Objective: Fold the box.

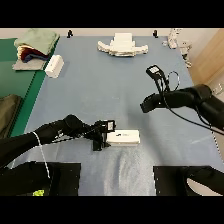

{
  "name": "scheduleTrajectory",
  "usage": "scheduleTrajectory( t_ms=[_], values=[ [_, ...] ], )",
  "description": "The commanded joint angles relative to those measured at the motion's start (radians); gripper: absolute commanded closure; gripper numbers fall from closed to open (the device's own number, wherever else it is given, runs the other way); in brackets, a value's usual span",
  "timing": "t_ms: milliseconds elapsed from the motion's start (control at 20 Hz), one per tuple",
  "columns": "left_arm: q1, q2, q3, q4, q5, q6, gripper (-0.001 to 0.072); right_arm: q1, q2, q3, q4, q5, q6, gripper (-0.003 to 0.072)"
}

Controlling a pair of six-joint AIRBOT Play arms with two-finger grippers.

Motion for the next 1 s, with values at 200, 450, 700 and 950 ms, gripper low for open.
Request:
scheduleTrajectory(
  t_ms=[200,450,700,950],
  values=[
    [0.000,0.000,0.001,0.000,0.000,0.000,0.0270,-0.108,-0.224,0.157,-0.130,-0.378,0.360,0.0683],
    [0.000,0.000,0.001,0.000,0.000,0.000,0.0270,-0.108,-0.249,0.157,-0.079,-0.389,0.369,0.0683],
    [0.000,0.000,0.001,0.000,0.000,0.000,0.0270,-0.108,-0.249,0.157,-0.081,-0.389,0.369,0.0684],
    [0.016,0.030,0.002,0.001,0.025,-0.079,0.0270,-0.108,-0.249,0.157,-0.081,-0.389,0.369,0.0683]
  ],
)
